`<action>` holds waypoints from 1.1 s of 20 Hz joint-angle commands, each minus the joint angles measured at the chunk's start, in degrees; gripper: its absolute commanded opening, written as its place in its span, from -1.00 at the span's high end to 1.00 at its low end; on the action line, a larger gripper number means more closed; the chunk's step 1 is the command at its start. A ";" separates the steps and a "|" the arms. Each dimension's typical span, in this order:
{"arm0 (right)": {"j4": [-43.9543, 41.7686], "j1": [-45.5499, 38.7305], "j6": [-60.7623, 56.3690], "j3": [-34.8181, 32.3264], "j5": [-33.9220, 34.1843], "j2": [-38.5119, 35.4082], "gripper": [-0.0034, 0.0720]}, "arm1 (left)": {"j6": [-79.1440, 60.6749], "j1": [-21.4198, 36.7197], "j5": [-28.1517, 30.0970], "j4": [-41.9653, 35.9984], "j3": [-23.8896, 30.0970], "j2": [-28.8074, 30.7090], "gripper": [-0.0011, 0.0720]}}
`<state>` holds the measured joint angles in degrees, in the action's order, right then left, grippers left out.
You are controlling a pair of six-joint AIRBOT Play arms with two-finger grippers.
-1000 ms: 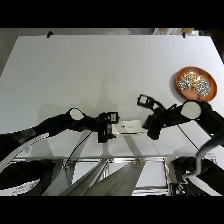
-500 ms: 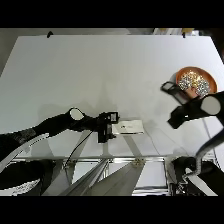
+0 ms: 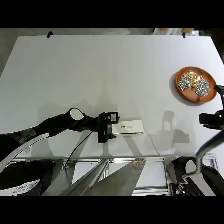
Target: Fold the box and place the chain.
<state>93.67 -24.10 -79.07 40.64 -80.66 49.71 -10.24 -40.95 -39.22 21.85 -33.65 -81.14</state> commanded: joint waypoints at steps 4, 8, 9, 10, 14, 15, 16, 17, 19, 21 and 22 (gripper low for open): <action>0.17 -2.58 -3.43 0.00 -1.88 0.07 0.88 | 2.99 0.46 -1.38 2.86 -0.02 0.96 0.42; 0.17 -2.58 -3.41 0.00 -1.88 0.07 0.88 | 25.16 5.75 -1.95 18.03 0.00 10.34 0.40; 0.17 -2.58 -3.43 0.00 -1.88 0.07 0.88 | 30.05 8.50 -3.19 21.75 0.00 13.03 0.40; 0.17 -2.58 -3.41 0.00 -1.88 0.07 0.88 | 34.23 11.93 -4.33 24.39 0.00 16.04 0.41; 0.17 -2.58 -3.43 0.00 -1.88 0.07 0.88 | 48.09 27.85 -9.29 31.41 0.00 29.35 0.42; 0.17 -2.58 -3.41 0.00 -1.88 0.07 0.88 | 53.37 31.98 -9.92 36.15 0.00 32.28 0.42; 0.17 -2.58 -3.41 0.00 -1.88 0.07 0.88 | 59.65 36.35 -10.47 41.90 0.00 35.01 0.42; 0.17 -2.58 -3.43 0.00 -1.88 0.07 0.88 | 65.48 40.28 -10.84 47.12 0.00 37.05 0.42; 0.17 -2.58 -3.43 0.00 -1.88 0.07 0.88 | 74.55 47.78 -11.89 55.58 0.02 39.47 0.40; 0.17 -2.58 -3.41 0.00 -1.88 0.07 0.88 | 79.69 54.01 -12.98 59.25 0.09 39.36 0.40; 0.17 -2.58 -3.41 0.00 -1.88 0.07 0.88 | 80.32 56.11 -13.16 59.14 0.15 38.77 0.40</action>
<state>93.86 -26.65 -82.48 40.64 -82.59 49.74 59.64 6.81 -50.89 73.01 -33.54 -43.86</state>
